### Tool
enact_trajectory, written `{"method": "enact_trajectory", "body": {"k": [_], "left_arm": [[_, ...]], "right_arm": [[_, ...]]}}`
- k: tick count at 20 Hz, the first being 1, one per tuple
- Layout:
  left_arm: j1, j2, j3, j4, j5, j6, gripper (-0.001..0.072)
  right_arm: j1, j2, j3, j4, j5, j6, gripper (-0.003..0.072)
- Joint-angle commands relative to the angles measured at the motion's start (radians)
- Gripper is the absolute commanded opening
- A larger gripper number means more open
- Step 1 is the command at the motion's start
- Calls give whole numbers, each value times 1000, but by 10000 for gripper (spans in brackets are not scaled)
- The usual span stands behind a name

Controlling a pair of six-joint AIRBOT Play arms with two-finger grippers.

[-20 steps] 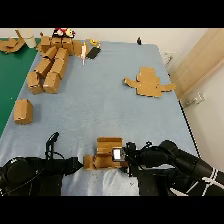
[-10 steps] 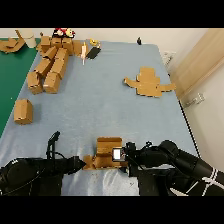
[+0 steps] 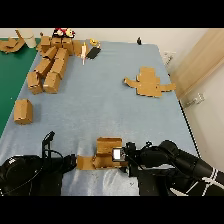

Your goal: Fold the box.

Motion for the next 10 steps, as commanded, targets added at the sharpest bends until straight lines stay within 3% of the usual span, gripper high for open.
{"method": "enact_trajectory", "body": {"k": [1,10], "left_arm": [[18,-32,0,2,-28,-11,9],[18,-69,0,-132,12,119,10]], "right_arm": [[0,0,0,0,0,0,459],[0,0,0,0,0,0,459]]}}
